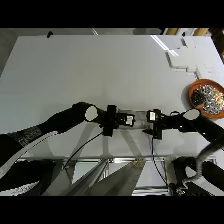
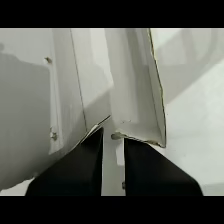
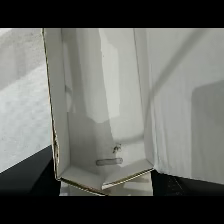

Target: Fold the box and place the chain.

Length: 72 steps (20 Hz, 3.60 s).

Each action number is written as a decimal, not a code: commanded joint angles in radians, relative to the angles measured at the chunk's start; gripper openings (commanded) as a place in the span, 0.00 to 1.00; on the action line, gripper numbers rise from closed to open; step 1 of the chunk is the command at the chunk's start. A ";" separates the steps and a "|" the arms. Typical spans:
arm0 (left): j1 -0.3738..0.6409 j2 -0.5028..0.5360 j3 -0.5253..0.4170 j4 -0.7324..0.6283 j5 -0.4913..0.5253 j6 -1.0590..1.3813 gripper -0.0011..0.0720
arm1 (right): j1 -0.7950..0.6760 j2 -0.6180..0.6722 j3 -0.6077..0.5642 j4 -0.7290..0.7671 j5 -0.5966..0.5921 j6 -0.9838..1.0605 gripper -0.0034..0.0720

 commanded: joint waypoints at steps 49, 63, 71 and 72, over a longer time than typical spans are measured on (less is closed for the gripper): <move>0.199 0.069 -0.170 -0.186 -0.090 -1.344 0.02 | 0.000 0.001 0.000 0.001 0.000 0.000 0.49; 0.111 0.142 -0.133 -0.208 -0.023 -1.347 0.31 | 0.000 0.001 0.000 0.000 0.000 0.000 0.49; 0.100 0.142 -0.101 -0.178 -0.018 -1.348 0.42 | 0.000 0.001 0.000 0.001 0.000 0.000 0.49; 0.100 0.142 -0.101 -0.169 -0.018 -1.348 0.42 | 0.000 0.001 0.000 0.000 0.000 0.000 0.49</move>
